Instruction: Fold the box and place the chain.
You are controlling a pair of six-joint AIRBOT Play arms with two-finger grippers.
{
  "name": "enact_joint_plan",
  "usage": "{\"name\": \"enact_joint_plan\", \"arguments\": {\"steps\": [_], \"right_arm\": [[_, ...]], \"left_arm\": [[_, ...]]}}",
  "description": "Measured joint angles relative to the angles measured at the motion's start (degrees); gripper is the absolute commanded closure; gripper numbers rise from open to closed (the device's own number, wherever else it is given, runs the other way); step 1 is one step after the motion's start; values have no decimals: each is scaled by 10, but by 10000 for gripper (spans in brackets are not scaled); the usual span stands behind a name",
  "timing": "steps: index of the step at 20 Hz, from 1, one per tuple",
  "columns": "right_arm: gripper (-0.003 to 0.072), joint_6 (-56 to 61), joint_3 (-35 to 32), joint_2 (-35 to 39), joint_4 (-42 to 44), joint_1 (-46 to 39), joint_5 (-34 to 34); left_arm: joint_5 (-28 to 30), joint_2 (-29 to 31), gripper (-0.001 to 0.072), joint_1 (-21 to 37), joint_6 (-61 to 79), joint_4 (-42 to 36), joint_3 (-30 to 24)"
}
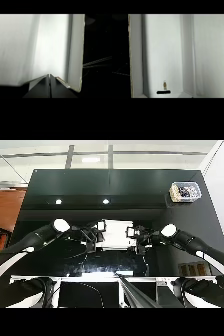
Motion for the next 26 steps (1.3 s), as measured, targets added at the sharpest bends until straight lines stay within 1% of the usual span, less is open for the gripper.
{"name": "enact_joint_plan", "arguments": {"steps": [2, 3, 5, 7, 10, 11, 13, 15, 17, 20, 24, 25, 26], "right_arm": [[218, 0, 0, 0, 0, 0, 0], [218, 0, 0, 0, 0, 0, 0], [218, 0, 0, 0, 0, 0, 0], [218, 0, 0, 0, 0, 0, 0], [217, 0, 0, 0, 0, 0, -1], [217, 0, 0, 0, 0, 0, -1], [217, 0, 0, 0, 0, 0, -1], [218, 0, 0, 0, 0, 0, -1], [217, 0, 0, 0, 0, 0, -1], [218, 0, 0, 0, 0, 0, -1], [218, 0, 0, 0, 0, 0, -1], [218, 0, 0, 0, 0, 0, -1], [217, 0, 0, 0, 0, 0, -1]], "left_arm": [[-5, 37, 683, 31, -58, 38, 1], [-19, 58, 683, 52, -92, 57, 1], [-45, 97, 682, 105, -175, 82, 2], [-66, 122, 681, 167, -300, 105, 2], [-108, 130, 677, 256, -513, 145, -2], [-115, 127, 659, 282, -587, 151, -9], [-123, 112, 660, 312, -682, 144, -30], [-132, 80, 663, 323, -716, 120, -47], [-153, 38, 664, 318, -711, 81, -56], [-162, -20, 663, 291, -682, 22, -63], [-160, -52, 659, 240, -657, -21, -61], [-159, -55, 601, 228, -654, -24, -59], [-159, -57, 497, 217, -650, -28, -55]]}}
